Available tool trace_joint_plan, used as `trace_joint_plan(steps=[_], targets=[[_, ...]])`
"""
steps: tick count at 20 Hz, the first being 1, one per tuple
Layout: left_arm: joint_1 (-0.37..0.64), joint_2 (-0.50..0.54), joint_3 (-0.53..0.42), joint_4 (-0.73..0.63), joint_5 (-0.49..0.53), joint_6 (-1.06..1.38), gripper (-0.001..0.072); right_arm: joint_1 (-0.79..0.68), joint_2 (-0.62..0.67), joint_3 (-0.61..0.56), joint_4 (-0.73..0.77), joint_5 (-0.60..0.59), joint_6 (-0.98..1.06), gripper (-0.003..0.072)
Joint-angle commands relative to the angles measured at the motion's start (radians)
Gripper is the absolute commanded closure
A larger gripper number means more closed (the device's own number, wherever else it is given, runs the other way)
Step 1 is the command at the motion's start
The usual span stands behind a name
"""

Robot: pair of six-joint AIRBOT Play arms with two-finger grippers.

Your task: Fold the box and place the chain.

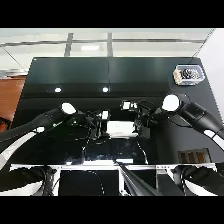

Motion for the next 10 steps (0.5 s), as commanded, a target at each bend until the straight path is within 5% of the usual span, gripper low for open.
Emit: trace_joint_plan(steps=[1, 2, 3, 6, 10], targets=[[0.0, 0.0, 0.001, 0.0, 0.0, 0.0, 0.0317, -0.019, 0.048, 0.028, 0.014, 0.032, 0.169, 0.0412], [0.0, 0.0, 0.001, 0.0, 0.0, 0.0, 0.0317, -0.042, 0.073, 0.035, 0.018, 0.055, 0.293, 0.0495], [0.0, 0.0, 0.001, 0.0, 0.0, 0.0, 0.0317, -0.068, 0.09, 0.034, 0.028, 0.097, 0.402, 0.0682], [0.0, 0.0, 0.001, 0.0, 0.0, 0.0, 0.0317, -0.131, 0.09, -0.033, 0.273, 0.178, 0.491, 0.0677], [0.0, 0.0, 0.001, 0.0, 0.0, 0.0, 0.0317, -0.137, 0.061, -0.184, 0.663, -0.018, 0.532, 0.0677]])
